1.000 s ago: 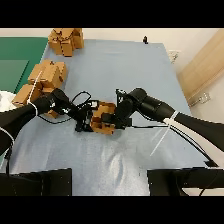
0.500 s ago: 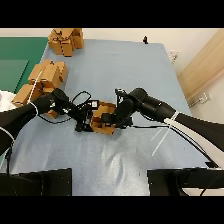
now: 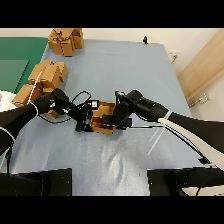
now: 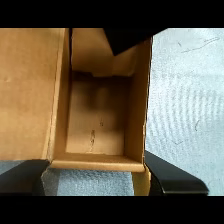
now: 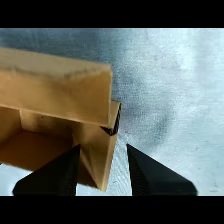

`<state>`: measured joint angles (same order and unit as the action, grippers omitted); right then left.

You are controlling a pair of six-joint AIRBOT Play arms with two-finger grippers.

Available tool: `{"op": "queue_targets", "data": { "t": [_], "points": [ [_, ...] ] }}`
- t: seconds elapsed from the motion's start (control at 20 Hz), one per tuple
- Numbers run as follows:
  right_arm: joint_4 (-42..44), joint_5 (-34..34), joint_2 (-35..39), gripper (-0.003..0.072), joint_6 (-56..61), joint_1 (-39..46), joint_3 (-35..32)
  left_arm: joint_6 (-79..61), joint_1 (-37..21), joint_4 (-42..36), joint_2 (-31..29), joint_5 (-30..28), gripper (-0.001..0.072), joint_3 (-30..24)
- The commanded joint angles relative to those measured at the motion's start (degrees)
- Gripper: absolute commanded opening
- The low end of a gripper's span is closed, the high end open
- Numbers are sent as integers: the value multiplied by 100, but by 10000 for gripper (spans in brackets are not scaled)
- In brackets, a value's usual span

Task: Fold the box.

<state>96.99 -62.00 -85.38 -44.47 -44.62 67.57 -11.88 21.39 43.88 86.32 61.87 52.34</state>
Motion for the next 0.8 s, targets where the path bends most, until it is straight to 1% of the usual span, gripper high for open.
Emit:
{"op": "queue_targets", "data": {
  "t": [0.0,0.15,0.25,0.35,0.45,0.55,0.65,0.7,0.75],
  "points": [
    [-87,-42,-17,456,190,4,59,-4,0,4,-2,-42,13,2],
    [-103,-92,-87,455,267,-2,210,-4,0,4,-2,-39,13,2],
    [-114,-271,-243,454,356,-4,343,-4,0,4,-2,-39,13,2],
    [-105,-557,-476,448,356,-33,595,-4,0,7,-2,-39,13,2],
    [-238,-981,-695,431,439,-92,859,-4,0,4,-2,-33,13,2],
    [-396,-1209,-752,427,656,-173,925,-4,0,4,-2,-33,13,2],
    [-385,-1202,-750,268,658,-197,927,-4,0,4,-2,-37,13,2],
    [-400,-1182,-750,75,654,-195,927,-4,0,4,-2,-33,13,2],
    [-396,-1117,-750,5,654,-197,927,-4,0,4,-2,-35,13,2]
  ]
}}
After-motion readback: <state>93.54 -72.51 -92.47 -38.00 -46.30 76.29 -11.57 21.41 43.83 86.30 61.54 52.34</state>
